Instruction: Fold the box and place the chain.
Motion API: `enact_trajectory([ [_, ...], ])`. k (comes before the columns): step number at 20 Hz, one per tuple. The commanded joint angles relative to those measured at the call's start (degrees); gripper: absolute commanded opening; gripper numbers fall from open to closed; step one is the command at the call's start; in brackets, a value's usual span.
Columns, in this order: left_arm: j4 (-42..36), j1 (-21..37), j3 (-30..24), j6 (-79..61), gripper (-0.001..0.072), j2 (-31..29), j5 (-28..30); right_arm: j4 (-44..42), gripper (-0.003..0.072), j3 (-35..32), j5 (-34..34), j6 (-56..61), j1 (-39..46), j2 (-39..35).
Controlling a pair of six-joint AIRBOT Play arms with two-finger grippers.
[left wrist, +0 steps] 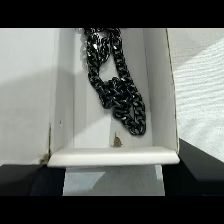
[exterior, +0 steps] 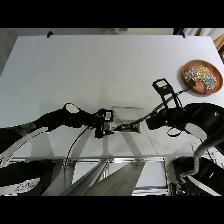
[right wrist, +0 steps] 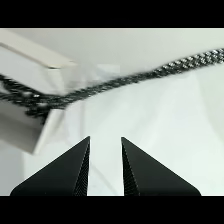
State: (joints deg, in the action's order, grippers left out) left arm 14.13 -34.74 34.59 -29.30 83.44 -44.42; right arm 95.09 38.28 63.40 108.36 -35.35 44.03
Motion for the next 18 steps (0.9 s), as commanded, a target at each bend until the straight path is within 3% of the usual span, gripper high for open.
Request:
enact_trajectory([
  [1,0.00,0.02,0.02,-0.02,0.0274,-0.04,0.02,1.03,0.0224,-5.14,-6.69,-0.46,7.21,0.39],
  [2,0.02,0.02,0.02,-0.02,0.0274,-0.04,0.02,1.05,0.0234,-5.57,-8.35,-0.57,9.20,2.01],
  [4,0.00,0.02,0.02,-0.02,0.0273,-0.04,0.02,0.39,0.0352,-5.55,-11.82,-3.45,12.57,6.56],
  [10,0.02,0.02,0.02,-0.02,0.0274,-0.04,0.00,-4.33,0.0351,-5.14,-20.06,-6.86,14.71,19.23],
  [16,0.02,0.02,0.00,-0.02,0.0273,-0.04,0.02,-4.50,0.0334,-5.07,-23.32,-6.86,14.71,20.90],
  [18,0.02,0.02,0.00,-0.02,0.0273,-0.04,0.00,-4.52,0.0289,-5.07,-23.34,-6.86,14.71,21.55],
])
